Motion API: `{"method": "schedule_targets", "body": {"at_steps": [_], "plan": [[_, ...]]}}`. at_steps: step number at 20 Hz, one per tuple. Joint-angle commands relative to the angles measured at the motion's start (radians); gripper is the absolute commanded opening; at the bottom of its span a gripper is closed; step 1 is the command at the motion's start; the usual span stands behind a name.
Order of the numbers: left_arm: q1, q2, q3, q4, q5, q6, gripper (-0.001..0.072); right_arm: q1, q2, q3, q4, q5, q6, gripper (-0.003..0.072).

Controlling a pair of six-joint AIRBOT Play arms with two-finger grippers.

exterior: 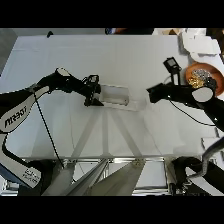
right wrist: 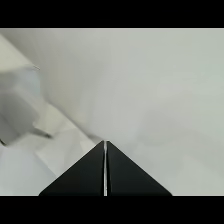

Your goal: Fold the box and place the chain.

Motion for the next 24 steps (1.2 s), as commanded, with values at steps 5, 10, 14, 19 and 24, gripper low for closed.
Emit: {"method": "schedule_targets", "body": {"at_steps": [5,10,14,19,24], "plan": [[0.000,-0.001,0.000,0.000,0.000,0.000,0.0347,-0.069,-0.113,-0.089,0.085,0.113,0.288,0.0006],[0.000,-0.001,0.000,0.000,0.000,0.000,0.0347,-0.069,-0.187,-0.089,0.173,0.133,0.249,0.0004],[0.000,-0.001,0.000,0.000,0.000,0.000,0.0347,-0.041,-0.236,-0.089,0.364,0.108,0.118,0.0002],[0.000,-0.001,0.000,0.000,0.000,0.000,0.0347,0.027,-0.262,-0.089,0.433,0.112,0.076,0.0003],[0.000,-0.001,0.000,0.000,0.000,0.000,0.0347,0.032,-0.262,-0.088,0.618,0.158,-0.040,0.0004]]}}
